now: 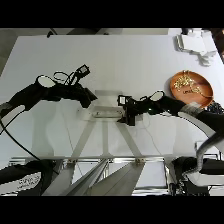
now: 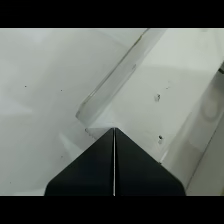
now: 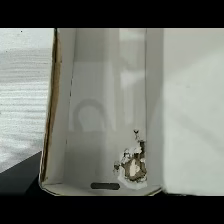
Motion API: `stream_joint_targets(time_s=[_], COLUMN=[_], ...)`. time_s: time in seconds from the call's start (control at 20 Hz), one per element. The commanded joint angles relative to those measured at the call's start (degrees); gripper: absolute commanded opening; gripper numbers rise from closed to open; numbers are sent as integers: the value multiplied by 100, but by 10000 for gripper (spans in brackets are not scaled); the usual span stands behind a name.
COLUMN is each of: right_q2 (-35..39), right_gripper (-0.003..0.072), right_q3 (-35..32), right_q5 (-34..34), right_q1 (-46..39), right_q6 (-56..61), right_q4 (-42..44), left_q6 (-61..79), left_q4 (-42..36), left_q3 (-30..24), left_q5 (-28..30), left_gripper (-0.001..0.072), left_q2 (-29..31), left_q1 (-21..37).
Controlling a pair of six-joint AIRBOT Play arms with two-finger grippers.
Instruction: Fold the box and place the chain.
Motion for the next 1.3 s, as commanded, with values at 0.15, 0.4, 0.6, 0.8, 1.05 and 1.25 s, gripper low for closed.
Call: stream_joint_targets(time_s=[0.15, 0.4, 0.6, 0.8, 1.05, 1.25], right_q2=[0, 0, 0, 0, 0, 0], right_gripper=[526, 526, 526, 526, 526, 526], right_q3=[2, 2, 2, 2, 2, 2], right_q5=[7, 7, 7, 7, 7, 7], right_q1=[0, 0, 0, 0, 0, 0], right_q6=[-4, -4, -2, -4, -4, -2], right_q4=[-7, -7, -7, -7, -7, -7], left_q6=[-83, -24, 238, 592, 1281, 2712], left_q4=[-37, 48, 374, 1438, 1449, 1379], left_q3=[2, 2, 2, -11, -579, -879], left_q5=[-4, -894, -938, -1222, -616, -800], left_gripper=[9, 9, 12, 92, 529, 528], left_q2=[-118, 269, 1051, 1266, 1241, 1224], left_q1=[37, 328, 584, 577, 575, 575])
